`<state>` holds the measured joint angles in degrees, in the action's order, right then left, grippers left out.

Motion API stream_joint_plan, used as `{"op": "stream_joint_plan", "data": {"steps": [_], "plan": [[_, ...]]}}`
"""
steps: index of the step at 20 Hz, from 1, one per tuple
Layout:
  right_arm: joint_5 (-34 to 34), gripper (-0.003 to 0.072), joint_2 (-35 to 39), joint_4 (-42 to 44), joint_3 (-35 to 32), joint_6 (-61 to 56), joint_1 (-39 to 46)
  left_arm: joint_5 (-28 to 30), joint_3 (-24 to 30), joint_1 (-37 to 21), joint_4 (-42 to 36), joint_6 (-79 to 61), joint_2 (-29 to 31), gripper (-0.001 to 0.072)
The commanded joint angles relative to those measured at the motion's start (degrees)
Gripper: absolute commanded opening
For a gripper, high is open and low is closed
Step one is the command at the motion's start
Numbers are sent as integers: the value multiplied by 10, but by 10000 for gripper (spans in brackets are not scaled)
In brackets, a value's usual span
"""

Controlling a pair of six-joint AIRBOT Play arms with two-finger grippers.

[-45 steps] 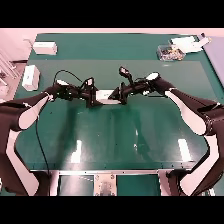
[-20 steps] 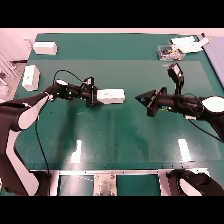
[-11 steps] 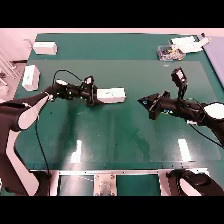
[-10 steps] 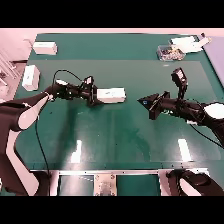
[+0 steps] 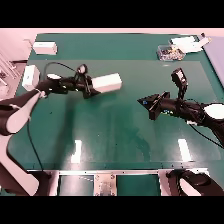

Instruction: Fold the box and place the chain.

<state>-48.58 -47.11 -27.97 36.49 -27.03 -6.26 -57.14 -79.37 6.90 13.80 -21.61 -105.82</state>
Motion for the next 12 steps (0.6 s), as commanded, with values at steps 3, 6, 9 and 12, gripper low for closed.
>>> {"op": "stream_joint_plan", "data": {"steps": [3, 6, 9, 12], "plan": [[0, 10, 0, 0, 0, 0, 0, 22, 4, -82, 0, 103, 114, 18], [-1, 10, 0, 0, 0, -13, 0, 70, 4, -142, 11, 153, 169, 18], [-1, 10, 0, 0, 0, -13, 0, 167, 4, -199, 28, 225, 189, 18], [0, 10, 0, 0, 0, -13, 0, 257, 4, -237, 111, 332, 187, 19]]}}
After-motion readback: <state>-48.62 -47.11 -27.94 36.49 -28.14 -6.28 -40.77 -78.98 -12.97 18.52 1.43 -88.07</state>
